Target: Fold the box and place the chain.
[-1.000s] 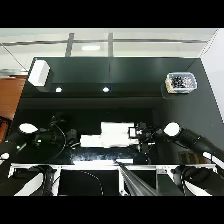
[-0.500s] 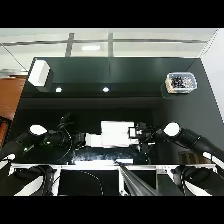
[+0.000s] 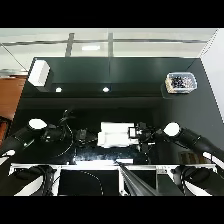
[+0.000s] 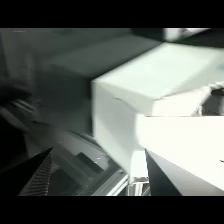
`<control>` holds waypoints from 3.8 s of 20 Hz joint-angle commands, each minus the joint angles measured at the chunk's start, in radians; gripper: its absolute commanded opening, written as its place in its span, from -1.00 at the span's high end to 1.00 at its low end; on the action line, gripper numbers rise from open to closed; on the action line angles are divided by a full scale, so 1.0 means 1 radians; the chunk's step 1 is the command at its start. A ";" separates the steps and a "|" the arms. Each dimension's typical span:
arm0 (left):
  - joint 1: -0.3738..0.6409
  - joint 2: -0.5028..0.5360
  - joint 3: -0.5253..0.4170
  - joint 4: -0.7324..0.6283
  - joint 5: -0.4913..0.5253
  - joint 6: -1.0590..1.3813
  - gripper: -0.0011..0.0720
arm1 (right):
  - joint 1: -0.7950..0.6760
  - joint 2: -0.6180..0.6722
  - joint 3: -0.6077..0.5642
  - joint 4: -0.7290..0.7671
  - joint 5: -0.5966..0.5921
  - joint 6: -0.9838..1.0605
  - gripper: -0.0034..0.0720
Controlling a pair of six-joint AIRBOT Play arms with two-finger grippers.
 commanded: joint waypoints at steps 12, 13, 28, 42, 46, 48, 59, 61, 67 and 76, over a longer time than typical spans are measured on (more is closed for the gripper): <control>-0.369 0.000 0.070 0.016 0.356 -0.148 -0.94 | 0.001 -0.001 0.000 0.000 0.000 0.000 -0.20; -0.383 0.000 0.070 0.016 0.369 -0.157 -0.94 | 0.001 -0.001 0.000 0.000 0.000 0.000 -0.20; -0.414 0.000 0.157 0.355 0.319 -0.455 -0.85 | 0.001 -0.001 0.000 0.000 0.000 0.000 -0.20; -0.592 -0.101 0.355 0.643 0.221 -0.884 -0.44 | 0.001 -0.001 0.000 0.000 -0.003 0.000 -0.21; -0.608 -0.101 0.365 0.743 0.167 -1.007 -0.38 | 0.001 -0.001 0.000 0.000 -0.003 0.000 -0.21; -0.634 -0.101 0.378 0.833 0.147 -1.099 -0.38 | 0.001 -0.001 0.000 0.000 -0.003 0.000 -0.20; -0.723 -0.233 0.521 1.017 -0.004 -1.334 -0.09 | 0.001 -0.001 0.000 0.000 -0.003 0.000 -0.21; -0.730 -0.273 0.550 1.018 -0.024 -1.364 -0.08 | 0.001 -0.001 0.000 0.000 -0.003 -0.001 -0.20; -0.731 -0.305 0.553 1.006 -0.030 -1.423 0.09 | 0.001 -0.001 0.000 -0.001 -0.003 -0.001 -0.21; -0.733 -0.327 0.562 1.003 -0.017 -1.427 0.58 | 0.000 -0.001 0.000 -0.001 -0.003 -0.001 -0.21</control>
